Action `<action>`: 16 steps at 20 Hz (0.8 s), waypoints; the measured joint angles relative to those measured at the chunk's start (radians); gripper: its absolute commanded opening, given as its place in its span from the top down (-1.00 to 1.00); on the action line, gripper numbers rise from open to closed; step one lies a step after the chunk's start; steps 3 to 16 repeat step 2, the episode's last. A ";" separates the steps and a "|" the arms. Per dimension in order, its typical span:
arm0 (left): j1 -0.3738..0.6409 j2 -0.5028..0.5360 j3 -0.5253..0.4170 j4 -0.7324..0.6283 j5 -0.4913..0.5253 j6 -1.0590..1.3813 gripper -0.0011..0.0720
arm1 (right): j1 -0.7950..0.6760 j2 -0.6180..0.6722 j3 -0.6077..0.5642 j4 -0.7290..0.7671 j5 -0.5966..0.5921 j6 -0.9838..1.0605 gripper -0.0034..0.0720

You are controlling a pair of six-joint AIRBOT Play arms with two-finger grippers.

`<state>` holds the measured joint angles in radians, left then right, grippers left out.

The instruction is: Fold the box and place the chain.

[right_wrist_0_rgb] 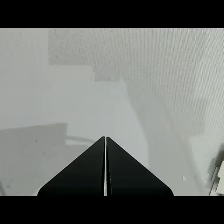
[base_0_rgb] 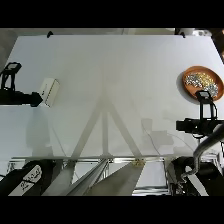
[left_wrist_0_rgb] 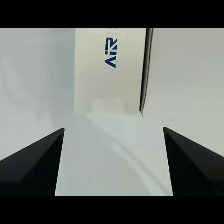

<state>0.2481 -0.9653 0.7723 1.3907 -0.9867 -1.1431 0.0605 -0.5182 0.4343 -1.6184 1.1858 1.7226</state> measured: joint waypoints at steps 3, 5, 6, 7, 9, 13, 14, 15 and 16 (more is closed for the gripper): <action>0.000 0.077 0.000 0.003 -0.006 -0.004 -0.95 | 0.000 0.000 0.000 0.000 0.000 0.000 0.85; 0.000 0.077 0.000 0.003 -0.006 -0.004 -0.95 | 0.000 0.000 0.000 0.000 0.000 0.000 0.85; 0.000 0.077 0.000 0.003 -0.006 -0.004 -0.95 | 0.000 0.000 0.000 0.000 0.000 0.000 0.85; 0.000 0.077 0.000 0.003 -0.006 -0.004 -0.95 | 0.000 0.000 0.000 0.000 0.000 0.000 0.85; 0.000 0.077 0.000 0.003 -0.006 -0.004 -0.95 | 0.000 0.000 0.000 0.000 0.000 0.000 0.85; 0.000 0.077 0.000 0.003 -0.006 -0.004 -0.95 | 0.000 0.000 0.000 0.000 0.000 0.000 0.85; 0.000 0.077 0.000 0.003 -0.006 -0.004 -0.95 | 0.000 0.000 0.000 0.000 0.000 0.000 0.85; 0.000 0.077 0.000 0.003 -0.006 -0.004 -0.95 | 0.000 0.000 0.000 0.000 0.000 0.000 0.85; 0.000 0.077 0.000 0.003 -0.006 -0.004 -0.95 | 0.000 0.000 0.000 0.000 0.000 0.000 0.85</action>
